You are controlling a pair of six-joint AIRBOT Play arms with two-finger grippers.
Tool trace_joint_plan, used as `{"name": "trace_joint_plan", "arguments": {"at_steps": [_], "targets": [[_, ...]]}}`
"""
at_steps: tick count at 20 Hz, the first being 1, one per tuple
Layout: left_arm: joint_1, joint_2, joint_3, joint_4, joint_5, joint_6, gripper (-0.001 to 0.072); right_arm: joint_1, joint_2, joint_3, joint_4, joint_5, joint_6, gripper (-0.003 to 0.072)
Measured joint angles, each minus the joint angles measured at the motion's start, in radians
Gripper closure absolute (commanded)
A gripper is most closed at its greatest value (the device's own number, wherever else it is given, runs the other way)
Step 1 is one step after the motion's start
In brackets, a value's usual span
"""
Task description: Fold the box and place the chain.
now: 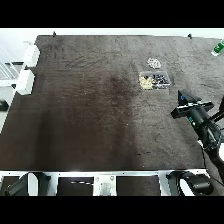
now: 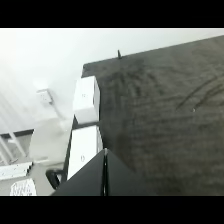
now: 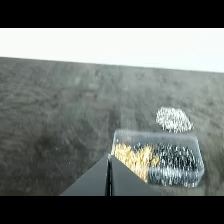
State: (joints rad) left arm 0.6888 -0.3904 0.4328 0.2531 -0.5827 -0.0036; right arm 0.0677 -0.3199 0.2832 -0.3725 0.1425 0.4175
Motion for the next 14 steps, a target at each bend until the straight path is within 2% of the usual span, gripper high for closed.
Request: {"name": "trace_joint_plan", "arguments": {"at_steps": [2, 5, 8, 14], "targets": [[0.0, 0.108, -0.121, -0.019, 0.031, -0.006, 0.0696, 0.0, 0.006, -0.029, 0.0, -0.003, 0.003, 0.0676], [0.0, 0.197, -0.228, -0.036, 0.042, -0.031, 0.0696, 0.0, 0.01, -0.074, -0.001, -0.006, 0.007, 0.0676], [0.0, 0.23, -0.269, -0.048, 0.037, -0.04, 0.0692, 0.0, 0.011, -0.111, -0.001, -0.007, 0.008, 0.0676], [0.0, 0.245, -0.291, -0.055, 0.043, -0.048, 0.0691, 0.0, 0.011, -0.136, -0.002, -0.008, 0.01, 0.0676]]}}
